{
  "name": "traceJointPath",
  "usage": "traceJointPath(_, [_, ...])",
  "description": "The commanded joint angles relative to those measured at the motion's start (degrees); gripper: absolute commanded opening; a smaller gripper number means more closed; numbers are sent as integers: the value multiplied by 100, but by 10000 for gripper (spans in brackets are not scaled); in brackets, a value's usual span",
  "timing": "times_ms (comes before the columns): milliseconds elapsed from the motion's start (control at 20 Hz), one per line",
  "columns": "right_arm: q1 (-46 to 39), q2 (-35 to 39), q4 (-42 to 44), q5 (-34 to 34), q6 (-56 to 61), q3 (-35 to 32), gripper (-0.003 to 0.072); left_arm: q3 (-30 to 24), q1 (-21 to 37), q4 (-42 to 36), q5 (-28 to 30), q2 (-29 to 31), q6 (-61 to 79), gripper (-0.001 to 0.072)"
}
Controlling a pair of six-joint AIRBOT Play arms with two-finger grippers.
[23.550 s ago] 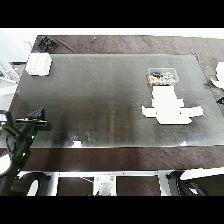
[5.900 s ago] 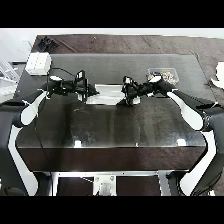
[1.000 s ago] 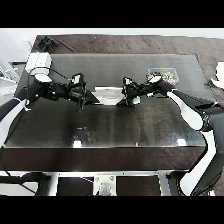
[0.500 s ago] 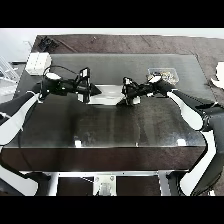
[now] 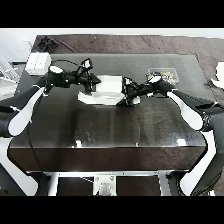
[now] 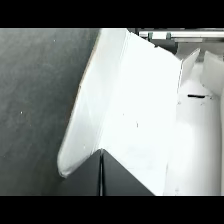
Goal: Fold the box and place the chain.
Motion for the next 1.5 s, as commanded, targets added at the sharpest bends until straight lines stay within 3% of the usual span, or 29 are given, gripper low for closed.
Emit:
traceJointPath(0, [2,-2,0,2,0,-2,496,66,2,68,92,-192,-105,18])
traceJointPath(750, [2,-2,0,2,0,-2,496,66,2,208,74,-417,-341,19])
traceJointPath(1150, [2,-2,0,2,0,-2,496,149,269,387,-944,319,-627,21])
traceJointPath(1200, [2,-2,0,2,0,-2,496,149,369,450,-1263,461,-636,102])
traceJointPath(1250, [2,-2,0,2,0,-2,496,149,466,603,-1537,586,-678,456])
traceJointPath(1300, [2,-2,0,2,0,-2,496,149,540,778,-1624,686,-922,609])
traceJointPath(1450, [4,-2,0,2,0,-2,496,153,566,1930,-1762,789,-1679,615])
